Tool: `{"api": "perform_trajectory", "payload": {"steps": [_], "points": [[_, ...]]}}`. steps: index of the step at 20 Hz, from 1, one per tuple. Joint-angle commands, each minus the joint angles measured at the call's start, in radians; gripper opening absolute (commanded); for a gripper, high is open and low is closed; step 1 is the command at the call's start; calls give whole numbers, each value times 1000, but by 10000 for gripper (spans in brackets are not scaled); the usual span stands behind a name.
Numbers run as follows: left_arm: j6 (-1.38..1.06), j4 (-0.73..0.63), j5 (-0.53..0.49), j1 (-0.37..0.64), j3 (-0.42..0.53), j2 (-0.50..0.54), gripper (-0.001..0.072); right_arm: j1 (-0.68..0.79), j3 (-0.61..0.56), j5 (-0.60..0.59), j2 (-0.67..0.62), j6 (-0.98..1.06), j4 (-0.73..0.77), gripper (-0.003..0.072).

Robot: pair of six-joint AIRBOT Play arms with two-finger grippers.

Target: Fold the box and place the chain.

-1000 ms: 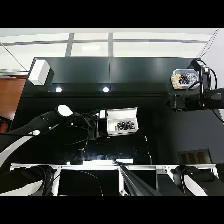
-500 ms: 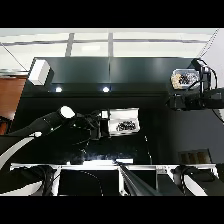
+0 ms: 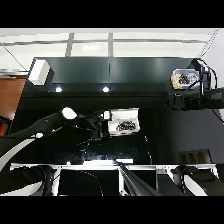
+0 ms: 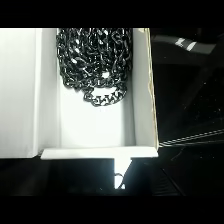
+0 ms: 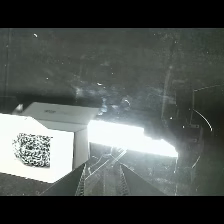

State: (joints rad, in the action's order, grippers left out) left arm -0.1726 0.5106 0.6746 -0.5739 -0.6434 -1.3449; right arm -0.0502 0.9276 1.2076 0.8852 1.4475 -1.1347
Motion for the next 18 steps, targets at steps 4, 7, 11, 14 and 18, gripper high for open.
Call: {"api": "perform_trajectory", "payload": {"steps": [4,7,11,14,18], "points": [[19,0,-30,-10,-1,0,708,-1,0,-3,0,0,0,273],[23,0,-35,-11,-1,0,385,-1,-11,-60,1,0,0,274],[23,0,-36,-10,-1,0,347,-8,-58,-180,17,-23,0,715],[23,1,-39,-10,-1,0,347,-39,-56,-301,42,-167,132,716],[23,1,-39,-10,-1,0,348,-58,-35,-296,202,-374,367,715]]}}
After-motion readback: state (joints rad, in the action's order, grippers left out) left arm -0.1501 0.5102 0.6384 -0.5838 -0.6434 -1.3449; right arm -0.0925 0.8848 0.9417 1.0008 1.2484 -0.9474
